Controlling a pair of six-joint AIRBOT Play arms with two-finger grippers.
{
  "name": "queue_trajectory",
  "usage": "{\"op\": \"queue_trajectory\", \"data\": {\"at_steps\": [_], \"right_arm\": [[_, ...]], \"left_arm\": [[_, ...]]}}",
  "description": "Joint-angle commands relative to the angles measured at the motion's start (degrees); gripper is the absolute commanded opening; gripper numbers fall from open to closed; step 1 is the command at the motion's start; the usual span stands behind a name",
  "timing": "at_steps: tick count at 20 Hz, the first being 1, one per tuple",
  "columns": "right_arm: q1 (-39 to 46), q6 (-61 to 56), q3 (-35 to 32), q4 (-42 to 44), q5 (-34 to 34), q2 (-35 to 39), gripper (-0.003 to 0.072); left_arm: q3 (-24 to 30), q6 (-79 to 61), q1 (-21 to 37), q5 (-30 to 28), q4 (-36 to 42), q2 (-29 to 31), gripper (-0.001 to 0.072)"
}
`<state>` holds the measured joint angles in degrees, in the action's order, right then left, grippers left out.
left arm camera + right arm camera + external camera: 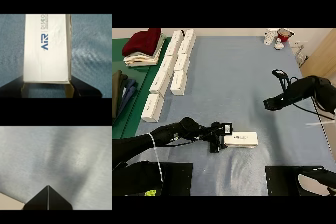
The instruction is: Fold the box.
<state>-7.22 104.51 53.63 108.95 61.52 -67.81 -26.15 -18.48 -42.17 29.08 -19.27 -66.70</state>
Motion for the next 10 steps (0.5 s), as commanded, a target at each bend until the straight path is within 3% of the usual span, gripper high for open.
{"op": "queue_trajectory", "data": {"at_steps": [1, 6, 10], "right_arm": [[2.54, -0.59, 5.18, -0.55, 3.3, -5.16, 0.0005], [2.51, -0.57, 5.22, -0.55, 3.28, -5.09, 0.0004], [2.51, -0.57, 5.22, -0.55, 3.28, -5.09, 0.0004]], "left_arm": [[-0.04, 0.0, 0.0, 0.0, -0.02, -0.02, 0.0353], [-0.04, 0.79, 0.04, 0.04, -0.02, 0.0, 0.0353], [-0.02, 12.63, 3.96, 0.37, -1.7, 3.32, 0.0353]]}}
